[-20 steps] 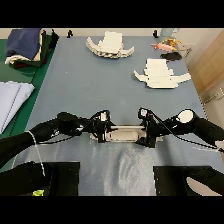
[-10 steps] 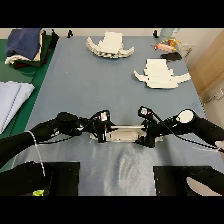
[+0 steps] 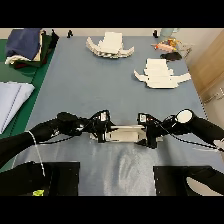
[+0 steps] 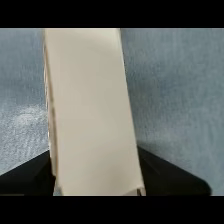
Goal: Fold the box.
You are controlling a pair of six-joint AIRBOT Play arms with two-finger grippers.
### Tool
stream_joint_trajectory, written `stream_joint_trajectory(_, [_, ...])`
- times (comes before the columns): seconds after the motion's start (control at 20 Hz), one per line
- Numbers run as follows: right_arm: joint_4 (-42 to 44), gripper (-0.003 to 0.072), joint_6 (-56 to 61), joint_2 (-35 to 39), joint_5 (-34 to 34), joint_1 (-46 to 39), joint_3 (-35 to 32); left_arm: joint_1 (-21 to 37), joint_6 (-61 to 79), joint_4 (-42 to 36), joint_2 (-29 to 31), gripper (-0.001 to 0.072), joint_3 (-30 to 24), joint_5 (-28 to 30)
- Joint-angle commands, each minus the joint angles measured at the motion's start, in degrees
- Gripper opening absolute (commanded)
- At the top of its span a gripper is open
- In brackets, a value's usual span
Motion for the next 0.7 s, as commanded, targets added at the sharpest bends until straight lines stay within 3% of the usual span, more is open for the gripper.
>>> stream_joint_trajectory(0.0, [-0.2,0.0708,-6.34,-1.33,-2.27,-0.02,-0.26,0.04,0.0,0.02,-0.04,0.0015,0.07,-0.02])
stream_joint_trajectory(0.15, [-0.17,0.0703,-7.08,-1.79,-3.69,-0.04,-0.35,0.04,0.0,0.02,-0.04,0.0015,0.07,0.0])
stream_joint_trajectory(0.3, [-0.17,0.0644,-7.06,-1.79,-3.65,-0.39,-0.37,0.04,0.0,0.02,-0.04,0.0014,0.07,0.0])
stream_joint_trajectory(0.65, [1.68,0.0639,-7.15,-1.79,-4.81,-0.48,-2.64,0.04,0.0,0.0,-0.04,0.0015,0.07,-0.02])
